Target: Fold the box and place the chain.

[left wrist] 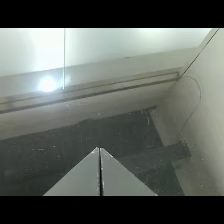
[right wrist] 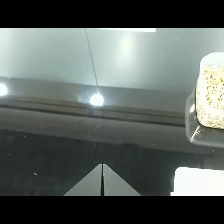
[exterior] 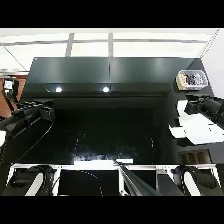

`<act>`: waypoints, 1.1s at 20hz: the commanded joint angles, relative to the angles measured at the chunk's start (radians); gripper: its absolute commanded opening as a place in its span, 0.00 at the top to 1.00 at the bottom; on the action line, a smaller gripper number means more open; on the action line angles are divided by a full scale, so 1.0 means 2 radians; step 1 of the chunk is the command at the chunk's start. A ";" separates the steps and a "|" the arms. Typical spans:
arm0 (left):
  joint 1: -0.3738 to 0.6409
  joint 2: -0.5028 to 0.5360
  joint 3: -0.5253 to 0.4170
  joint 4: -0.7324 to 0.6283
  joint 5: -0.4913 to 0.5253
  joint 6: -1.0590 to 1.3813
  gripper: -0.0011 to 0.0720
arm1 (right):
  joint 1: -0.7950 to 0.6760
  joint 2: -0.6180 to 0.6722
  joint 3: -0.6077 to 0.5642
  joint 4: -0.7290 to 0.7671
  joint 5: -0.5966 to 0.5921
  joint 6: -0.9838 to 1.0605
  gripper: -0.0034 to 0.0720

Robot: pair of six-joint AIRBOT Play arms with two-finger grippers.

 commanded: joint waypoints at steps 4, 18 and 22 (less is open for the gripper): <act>0.000 0.000 0.000 0.000 0.000 0.000 0.95 | 0.000 0.000 0.000 0.000 0.000 0.000 0.95; 0.000 0.000 0.000 0.000 0.045 0.000 0.95 | 0.000 0.000 0.000 0.008 -0.010 0.000 0.95; 0.000 -0.001 0.000 -0.017 0.104 0.000 0.95 | 0.000 0.000 0.000 0.039 -0.116 0.002 0.95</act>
